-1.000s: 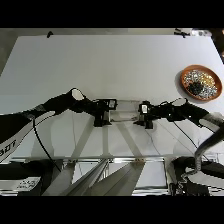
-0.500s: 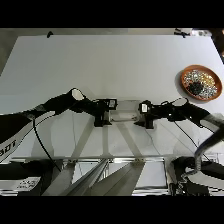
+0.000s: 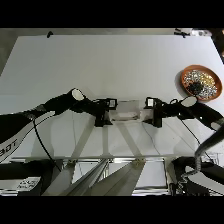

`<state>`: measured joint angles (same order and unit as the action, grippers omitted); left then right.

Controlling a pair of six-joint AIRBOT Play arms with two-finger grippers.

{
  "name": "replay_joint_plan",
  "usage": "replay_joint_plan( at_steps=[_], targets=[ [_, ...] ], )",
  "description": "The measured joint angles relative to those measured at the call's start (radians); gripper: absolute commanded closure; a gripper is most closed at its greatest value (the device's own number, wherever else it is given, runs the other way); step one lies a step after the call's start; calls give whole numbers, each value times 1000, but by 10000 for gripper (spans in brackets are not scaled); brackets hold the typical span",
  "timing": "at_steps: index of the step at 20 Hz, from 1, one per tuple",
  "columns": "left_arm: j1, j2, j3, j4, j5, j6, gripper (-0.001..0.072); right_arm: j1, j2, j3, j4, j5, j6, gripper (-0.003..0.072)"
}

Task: Fold the box and place the chain.

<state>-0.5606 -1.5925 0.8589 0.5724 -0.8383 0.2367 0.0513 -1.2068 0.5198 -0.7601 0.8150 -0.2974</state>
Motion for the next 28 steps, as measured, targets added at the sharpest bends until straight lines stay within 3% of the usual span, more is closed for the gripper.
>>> replay_joint_plan(
  at_steps=[7,9,10,11,13,17,20,24,28],
  targets=[
    [0,4,0,19,-25,0,455,-81,210,0,-116,51,138,-17],
    [-1,4,0,19,-27,0,455,-84,232,0,-119,108,145,42],
    [-1,4,0,19,-29,0,455,-84,240,0,-108,126,147,135],
    [-1,4,0,19,-29,-1,455,-82,245,0,-76,136,151,277],
    [-2,4,0,19,-31,-1,455,-62,253,0,32,180,152,692],
    [-2,4,0,19,-33,-1,455,72,249,0,203,181,113,680],
    [-2,4,0,19,-34,-1,455,215,210,0,257,1,125,682],
    [-2,4,0,19,-37,-2,455,308,128,0,282,-293,328,681],
    [-2,4,0,17,-38,-6,455,318,69,0,247,-372,528,681]
  ],
)
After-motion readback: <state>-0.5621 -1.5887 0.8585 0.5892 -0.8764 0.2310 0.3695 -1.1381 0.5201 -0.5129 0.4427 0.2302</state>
